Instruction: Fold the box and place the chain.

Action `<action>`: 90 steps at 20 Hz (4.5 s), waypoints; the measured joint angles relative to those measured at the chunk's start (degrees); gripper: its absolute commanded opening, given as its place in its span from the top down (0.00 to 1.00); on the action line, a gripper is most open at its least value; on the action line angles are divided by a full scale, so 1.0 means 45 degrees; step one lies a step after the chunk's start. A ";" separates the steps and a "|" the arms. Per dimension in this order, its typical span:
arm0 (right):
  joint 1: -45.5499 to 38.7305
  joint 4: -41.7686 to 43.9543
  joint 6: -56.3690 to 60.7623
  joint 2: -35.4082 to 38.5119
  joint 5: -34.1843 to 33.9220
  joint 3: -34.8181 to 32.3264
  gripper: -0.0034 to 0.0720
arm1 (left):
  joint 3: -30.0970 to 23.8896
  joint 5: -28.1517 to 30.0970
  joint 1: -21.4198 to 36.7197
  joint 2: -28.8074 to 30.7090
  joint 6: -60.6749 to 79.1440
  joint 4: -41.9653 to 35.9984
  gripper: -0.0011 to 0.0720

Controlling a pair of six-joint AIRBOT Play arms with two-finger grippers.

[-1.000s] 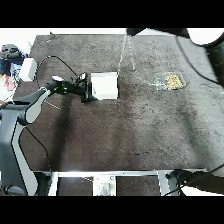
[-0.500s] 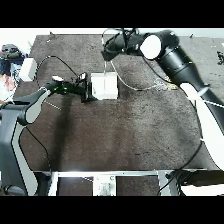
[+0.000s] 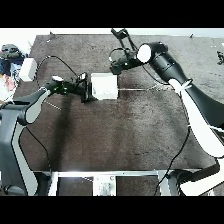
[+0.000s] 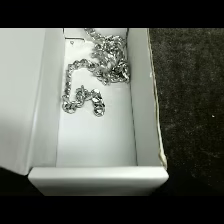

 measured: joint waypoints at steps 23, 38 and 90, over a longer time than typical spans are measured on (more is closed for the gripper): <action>-0.5061 0.1088 0.6207 -0.0126 -0.5289 -0.6834 0.52 | 0.0000 0.0000 0.0000 0.0000 0.0000 0.0000 0.69; -0.2914 0.1739 0.5663 0.2667 -0.6586 -0.6858 0.94 | 0.0000 -0.0005 0.0000 0.0000 0.0000 0.0000 0.69; -0.5051 0.3536 0.6732 0.0063 -0.9870 -0.8952 0.94 | 0.0000 0.0000 0.0000 0.0000 0.0000 0.0000 0.69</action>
